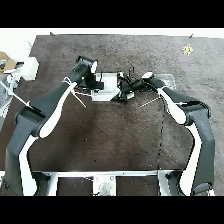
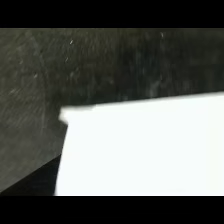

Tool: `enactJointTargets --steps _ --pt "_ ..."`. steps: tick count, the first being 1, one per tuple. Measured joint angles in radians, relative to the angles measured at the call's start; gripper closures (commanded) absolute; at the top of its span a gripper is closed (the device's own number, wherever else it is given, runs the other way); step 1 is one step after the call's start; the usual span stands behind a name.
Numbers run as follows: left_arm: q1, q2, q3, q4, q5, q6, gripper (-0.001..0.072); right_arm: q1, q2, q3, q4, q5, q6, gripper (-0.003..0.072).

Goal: Fold the box and place the chain.

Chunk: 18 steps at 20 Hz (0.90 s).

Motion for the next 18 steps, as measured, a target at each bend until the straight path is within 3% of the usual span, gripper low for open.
enactJointTargets --steps 4,6,9,14,18 --pt "0.0 0.069 0.008 0.009 -0.028 0.156 0.0378 0.0 0.0 0.0 0.0 0.0 0.0 0.0247" --pt "0.003 0.101 0.01 0.01 -0.015 0.266 0.0281 0.0 0.0 0.0 0.0 0.0 0.0 0.0247" --pt "0.039 0.134 0.011 -0.042 0.025 0.443 0.0281 0.0 0.0 0.0 0.0 0.0 0.0 0.0247" --pt "0.177 0.153 0.003 -0.359 0.072 0.828 0.0279 0.0 0.0 0.0 0.0 0.0 0.0 0.0248" --pt "0.317 0.155 -0.058 -0.671 0.084 1.233 0.0279 0.0 0.0 0.0 0.0 0.0 0.0 0.0247"
